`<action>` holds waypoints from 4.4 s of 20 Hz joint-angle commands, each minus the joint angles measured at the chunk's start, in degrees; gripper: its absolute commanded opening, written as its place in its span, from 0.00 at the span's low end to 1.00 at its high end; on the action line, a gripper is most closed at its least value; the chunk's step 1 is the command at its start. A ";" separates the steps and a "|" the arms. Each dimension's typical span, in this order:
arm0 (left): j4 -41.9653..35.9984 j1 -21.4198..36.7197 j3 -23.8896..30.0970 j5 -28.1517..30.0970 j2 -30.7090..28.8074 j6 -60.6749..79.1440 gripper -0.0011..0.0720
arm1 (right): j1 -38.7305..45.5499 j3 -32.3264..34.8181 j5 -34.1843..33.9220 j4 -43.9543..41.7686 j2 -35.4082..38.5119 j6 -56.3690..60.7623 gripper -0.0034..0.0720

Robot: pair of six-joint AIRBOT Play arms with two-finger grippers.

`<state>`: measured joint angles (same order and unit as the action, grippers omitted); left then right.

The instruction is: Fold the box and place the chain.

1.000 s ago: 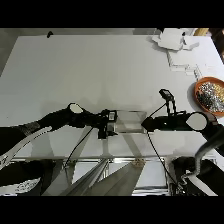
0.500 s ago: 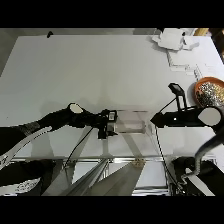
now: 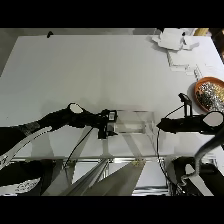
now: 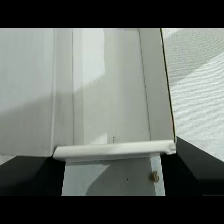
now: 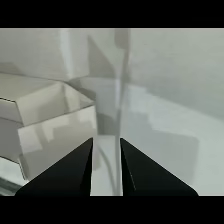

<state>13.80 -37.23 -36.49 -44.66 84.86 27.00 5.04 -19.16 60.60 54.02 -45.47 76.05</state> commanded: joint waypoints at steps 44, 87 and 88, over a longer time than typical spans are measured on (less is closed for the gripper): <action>0.02 0.00 -0.04 -0.13 -0.04 0.00 0.39 | -44.61 -16.70 -6.97 27.69 -15.87 47.10 0.50; 0.02 0.00 -0.04 -0.13 -0.04 0.00 0.39 | -47.95 -19.80 -2.21 37.48 -23.78 61.96 0.26; 0.02 0.00 -0.04 -0.13 -0.04 0.00 0.39 | -47.95 -19.80 -2.21 37.16 -23.91 61.96 0.25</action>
<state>13.80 -37.23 -36.49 -44.80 84.86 27.00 -42.89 -38.96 58.33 91.48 -69.28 137.80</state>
